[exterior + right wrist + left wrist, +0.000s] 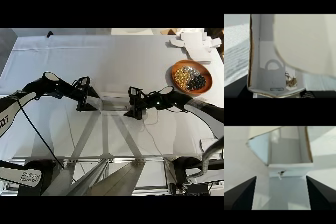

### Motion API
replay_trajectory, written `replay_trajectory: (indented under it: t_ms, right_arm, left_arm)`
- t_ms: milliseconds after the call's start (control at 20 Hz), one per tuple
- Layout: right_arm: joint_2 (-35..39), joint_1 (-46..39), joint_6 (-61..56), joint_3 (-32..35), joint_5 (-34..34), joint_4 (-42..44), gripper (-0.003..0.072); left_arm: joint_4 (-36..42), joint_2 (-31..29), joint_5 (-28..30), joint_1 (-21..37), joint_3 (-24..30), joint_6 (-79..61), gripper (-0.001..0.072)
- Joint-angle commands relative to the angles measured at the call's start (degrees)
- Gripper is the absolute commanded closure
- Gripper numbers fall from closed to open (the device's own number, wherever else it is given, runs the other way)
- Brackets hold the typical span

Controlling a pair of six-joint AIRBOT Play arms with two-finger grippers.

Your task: Fold the box and place the chain.

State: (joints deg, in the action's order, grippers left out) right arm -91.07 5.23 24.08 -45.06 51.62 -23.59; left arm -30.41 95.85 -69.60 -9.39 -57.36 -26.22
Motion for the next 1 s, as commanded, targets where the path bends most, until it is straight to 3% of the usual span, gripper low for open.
replay_trajectory:
  t_ms: [0,600,950]
  right_arm:
    - [0.0,0.04,-0.02,-0.04,0.02,0.02,0.0222]
    - [0.0,0.04,-0.02,-0.04,0.02,0.0,0.0222]
    - [0.0,0.04,-0.02,-0.04,0.02,0.02,0.0222]
  left_arm:
    - [3.43,0.02,-0.55,-0.37,1.25,-2.75,-0.0003]
    - [2.23,0.39,3.06,-3.56,2.56,-2.71,0.0]
    - [2.16,1.05,10.12,-6.03,2.64,-0.42,0.0]
